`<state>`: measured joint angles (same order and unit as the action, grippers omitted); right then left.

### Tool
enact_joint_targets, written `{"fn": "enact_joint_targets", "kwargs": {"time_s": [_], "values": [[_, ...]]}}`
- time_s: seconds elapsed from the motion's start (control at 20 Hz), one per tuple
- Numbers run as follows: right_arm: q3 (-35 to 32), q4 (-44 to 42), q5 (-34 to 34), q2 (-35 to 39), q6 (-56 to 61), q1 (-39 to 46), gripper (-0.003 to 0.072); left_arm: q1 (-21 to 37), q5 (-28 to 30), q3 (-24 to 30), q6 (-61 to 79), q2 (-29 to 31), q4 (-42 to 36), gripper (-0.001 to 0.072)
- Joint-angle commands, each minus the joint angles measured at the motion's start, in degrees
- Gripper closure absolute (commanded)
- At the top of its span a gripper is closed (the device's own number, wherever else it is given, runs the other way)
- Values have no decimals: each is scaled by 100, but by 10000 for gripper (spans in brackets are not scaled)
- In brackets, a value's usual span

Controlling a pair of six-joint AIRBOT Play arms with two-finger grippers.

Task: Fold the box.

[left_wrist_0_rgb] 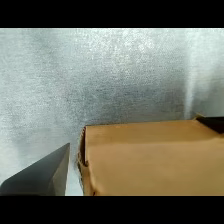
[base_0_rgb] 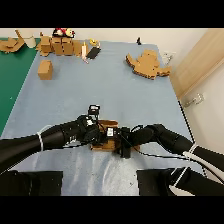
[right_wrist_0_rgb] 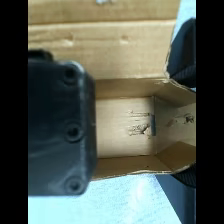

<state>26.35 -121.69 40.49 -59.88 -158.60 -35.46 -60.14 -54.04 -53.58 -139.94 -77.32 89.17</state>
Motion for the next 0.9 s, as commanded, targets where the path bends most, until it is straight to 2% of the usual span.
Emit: {"fn": "enact_joint_targets", "kwargs": {"time_s": [0.0,0.15,0.2,0.25,0.3,0.8,0.85], "values": [[7,0,-17,7,0,0,106,-61,-37,-68,-229,-92,87,217],[7,0,-15,7,0,0,105,-61,42,-63,-225,-92,90,220],[7,0,-15,7,0,0,105,-59,46,-63,-225,-94,92,287],[7,0,-15,7,0,0,106,-59,50,-63,-195,-94,98,543],[7,0,-15,7,0,0,105,-61,83,-63,-186,-96,111,696],[7,0,-15,7,0,0,105,-61,219,-63,-192,-96,61,692],[7,0,-15,7,0,0,106,-61,219,-63,-192,-96,39,473]]}}
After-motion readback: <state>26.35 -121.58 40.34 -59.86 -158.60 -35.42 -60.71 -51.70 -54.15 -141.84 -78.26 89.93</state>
